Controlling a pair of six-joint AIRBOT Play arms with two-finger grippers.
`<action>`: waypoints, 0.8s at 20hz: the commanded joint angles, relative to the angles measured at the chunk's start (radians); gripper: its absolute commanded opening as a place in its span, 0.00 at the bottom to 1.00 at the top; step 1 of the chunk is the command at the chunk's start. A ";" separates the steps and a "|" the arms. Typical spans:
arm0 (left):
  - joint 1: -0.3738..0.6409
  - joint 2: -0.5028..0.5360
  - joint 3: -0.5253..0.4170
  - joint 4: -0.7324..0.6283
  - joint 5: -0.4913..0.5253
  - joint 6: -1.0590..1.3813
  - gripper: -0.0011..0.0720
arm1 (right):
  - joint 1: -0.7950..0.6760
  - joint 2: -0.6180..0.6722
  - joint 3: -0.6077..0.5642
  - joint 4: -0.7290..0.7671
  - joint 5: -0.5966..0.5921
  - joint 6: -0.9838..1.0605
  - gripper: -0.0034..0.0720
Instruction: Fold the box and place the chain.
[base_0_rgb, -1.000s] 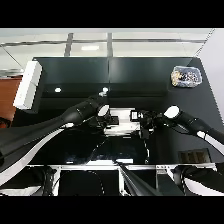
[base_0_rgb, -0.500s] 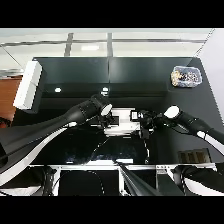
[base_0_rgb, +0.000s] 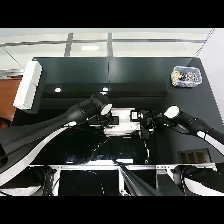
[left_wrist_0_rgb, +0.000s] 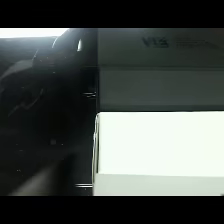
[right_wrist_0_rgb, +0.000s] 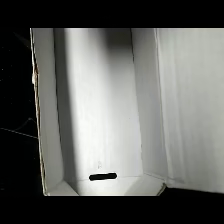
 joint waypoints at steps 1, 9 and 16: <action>0.000 0.000 0.001 0.006 -0.018 -0.006 0.15 | 0.000 0.000 0.001 0.000 0.000 0.000 0.21; 0.000 0.000 0.001 0.007 -0.018 -0.005 0.43 | 0.000 0.000 0.001 0.000 0.000 0.000 0.21; 0.002 0.000 0.001 0.005 -0.025 -0.006 0.05 | 0.000 0.000 0.001 0.000 0.000 0.000 0.21</action>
